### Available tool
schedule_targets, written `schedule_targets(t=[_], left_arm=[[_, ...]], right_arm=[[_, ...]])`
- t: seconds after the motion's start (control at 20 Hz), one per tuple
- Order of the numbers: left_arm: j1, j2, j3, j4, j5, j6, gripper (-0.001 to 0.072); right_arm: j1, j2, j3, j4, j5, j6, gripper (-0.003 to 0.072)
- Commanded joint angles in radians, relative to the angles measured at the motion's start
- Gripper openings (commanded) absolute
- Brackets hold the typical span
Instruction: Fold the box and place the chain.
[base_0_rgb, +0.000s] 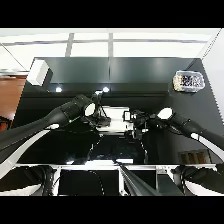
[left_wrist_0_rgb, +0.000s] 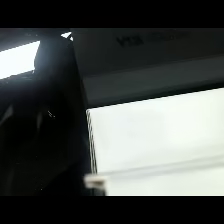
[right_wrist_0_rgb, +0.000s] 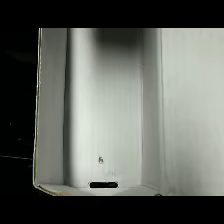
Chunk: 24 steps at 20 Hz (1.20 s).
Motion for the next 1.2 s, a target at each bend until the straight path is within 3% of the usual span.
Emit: schedule_targets(t=[0.0,0.05,0.1,0.2,0.35,0.45,0.5,0.7,0.75,0.8,0.85,1.15], left_arm=[[-0.005,-0.001,0.002,-0.006,-0.002,-0.013,0.0213],[-0.005,-0.001,0.002,-0.010,-0.003,-0.013,0.0442],[-0.005,-0.001,0.002,-0.009,-0.006,-0.013,0.0486],[-0.005,-0.001,0.002,-0.005,-0.003,-0.013,0.0483],[-0.004,-0.001,0.002,0.000,0.022,-0.013,0.0214],[-0.004,-0.002,0.002,0.000,0.047,-0.013,0.0129],[-0.004,-0.003,0.002,0.000,0.054,-0.013,0.0045],[-0.004,-0.005,0.002,0.000,0.054,-0.013,0.0029],[-0.004,-0.005,0.002,0.000,0.054,-0.013,0.0029],[-0.004,-0.004,0.002,0.000,0.053,-0.013,0.0029],[-0.004,-0.004,0.002,0.003,0.049,-0.013,0.0029],[0.002,-0.004,0.002,0.066,0.018,-0.042,0.0028]], right_arm=[[0.000,0.000,0.001,0.002,-0.005,0.001,0.0478],[0.000,0.000,0.001,0.002,-0.005,0.001,0.0478],[0.000,0.000,0.001,0.002,-0.005,0.001,0.0478],[0.000,0.000,0.001,0.002,-0.005,0.001,0.0478],[0.000,0.000,0.001,0.002,-0.005,0.001,0.0478],[0.000,0.000,0.001,0.002,-0.005,0.001,0.0478],[0.000,0.000,0.001,0.002,-0.005,0.001,0.0478],[0.000,0.000,0.001,0.002,-0.005,0.001,0.0479],[0.000,0.000,0.002,0.004,-0.005,0.001,0.0520],[0.000,0.000,0.002,0.006,-0.012,0.010,0.0666],[0.000,0.003,0.005,0.003,-0.017,0.038,0.0686],[-0.003,0.074,0.013,-0.161,0.003,0.117,0.0682]])
